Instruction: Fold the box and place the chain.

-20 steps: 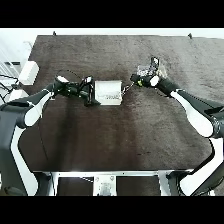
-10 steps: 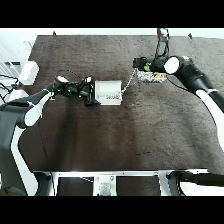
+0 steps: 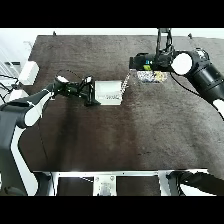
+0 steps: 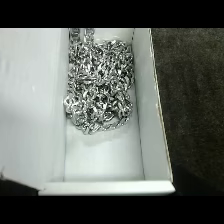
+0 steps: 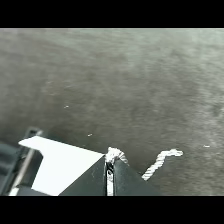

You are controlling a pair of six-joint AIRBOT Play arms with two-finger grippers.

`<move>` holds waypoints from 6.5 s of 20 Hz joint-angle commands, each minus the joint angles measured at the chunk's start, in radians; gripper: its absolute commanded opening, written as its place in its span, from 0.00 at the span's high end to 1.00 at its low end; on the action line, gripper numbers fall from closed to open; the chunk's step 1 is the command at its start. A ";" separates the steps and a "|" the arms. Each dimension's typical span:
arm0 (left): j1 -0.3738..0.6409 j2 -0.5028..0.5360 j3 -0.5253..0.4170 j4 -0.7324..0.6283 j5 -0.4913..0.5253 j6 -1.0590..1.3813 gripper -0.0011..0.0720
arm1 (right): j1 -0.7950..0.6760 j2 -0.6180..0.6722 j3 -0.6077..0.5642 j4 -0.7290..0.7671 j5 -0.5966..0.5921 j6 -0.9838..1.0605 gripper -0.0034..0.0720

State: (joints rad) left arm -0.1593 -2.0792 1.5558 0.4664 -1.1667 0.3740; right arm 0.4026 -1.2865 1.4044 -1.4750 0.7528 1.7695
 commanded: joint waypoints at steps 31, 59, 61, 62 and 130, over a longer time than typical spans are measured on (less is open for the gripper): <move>0.001 0.000 0.000 0.000 0.005 0.000 0.33 | -0.069 -0.206 -0.124 -0.003 -0.106 -0.050 0.32; 0.001 0.000 0.000 0.000 0.007 0.001 0.33 | -0.313 -0.487 -0.024 0.758 0.262 -1.925 0.48; 0.001 0.000 0.000 0.000 0.007 0.001 0.33 | -0.295 -0.508 -0.008 0.748 0.262 -1.944 0.48; 0.001 0.000 0.000 0.000 0.008 0.001 0.33 | -0.286 -0.515 -0.007 0.745 0.262 -1.968 0.48; 0.001 0.000 0.000 0.000 0.007 0.000 0.33 | -0.074 -0.338 0.012 0.697 0.155 -1.604 0.33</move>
State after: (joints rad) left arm -0.1593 -2.0789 1.5558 0.4664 -1.1595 0.3744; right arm 0.3313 -1.6081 1.4311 -0.7841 0.9081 0.1429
